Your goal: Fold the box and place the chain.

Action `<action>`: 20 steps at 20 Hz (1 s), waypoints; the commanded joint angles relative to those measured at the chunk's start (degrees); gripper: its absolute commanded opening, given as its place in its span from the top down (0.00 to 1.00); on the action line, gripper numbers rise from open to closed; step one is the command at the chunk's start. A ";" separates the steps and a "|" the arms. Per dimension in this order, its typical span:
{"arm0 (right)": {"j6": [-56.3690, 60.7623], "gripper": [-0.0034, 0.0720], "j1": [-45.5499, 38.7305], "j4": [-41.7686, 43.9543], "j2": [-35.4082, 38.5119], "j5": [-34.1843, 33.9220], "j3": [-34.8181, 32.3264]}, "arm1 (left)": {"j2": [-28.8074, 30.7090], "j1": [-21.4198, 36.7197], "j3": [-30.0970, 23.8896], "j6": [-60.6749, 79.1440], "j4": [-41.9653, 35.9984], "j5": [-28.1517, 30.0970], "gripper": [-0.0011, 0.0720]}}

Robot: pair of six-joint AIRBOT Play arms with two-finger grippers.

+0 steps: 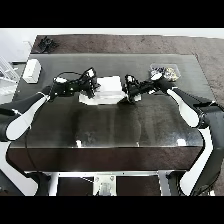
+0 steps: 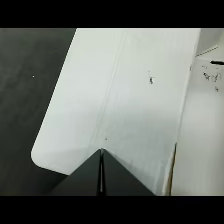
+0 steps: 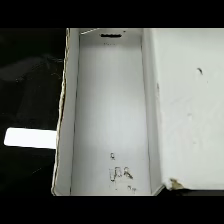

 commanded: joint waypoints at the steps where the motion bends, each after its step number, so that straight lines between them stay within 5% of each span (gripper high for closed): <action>1: 0.02 0.20 0.07 0.00 0.00 0.02 0.02 | 3.15 0.70 0.26 -2.97 -0.04 -1.40 0.96; 3: 0.02 0.20 0.07 0.00 0.00 0.02 0.02 | 7.02 2.95 0.26 -7.10 0.57 -6.73 0.96; 5: 0.02 0.20 0.07 0.00 0.00 0.02 0.02 | 10.14 6.56 0.26 -15.08 5.51 -18.53 0.90; 6: 0.02 0.20 0.07 0.00 0.00 0.02 0.02 | 10.99 8.35 0.26 -20.35 8.79 -23.74 0.49; 7: 0.02 0.20 0.07 0.00 0.00 0.02 0.02 | 11.21 9.70 0.26 -26.40 11.61 -26.38 0.40; 8: 0.02 0.20 0.07 0.00 0.00 0.02 0.02 | 11.19 10.60 0.26 -31.63 15.47 -27.47 0.40; 12: 0.02 0.20 0.07 0.00 0.00 0.02 0.02 | 10.71 8.15 0.26 -38.91 29.99 -23.08 0.40; 15: 0.02 0.20 0.07 0.00 0.00 0.02 0.02 | 9.31 5.90 0.26 -38.60 31.34 -20.06 0.37; 16: 0.02 0.20 0.07 -0.02 0.00 0.02 0.02 | 8.57 5.27 0.24 -38.53 31.45 -19.47 0.24; 20: 0.02 0.20 0.07 0.00 0.00 0.02 0.02 | 7.85 4.46 0.13 -38.58 30.62 -13.33 0.25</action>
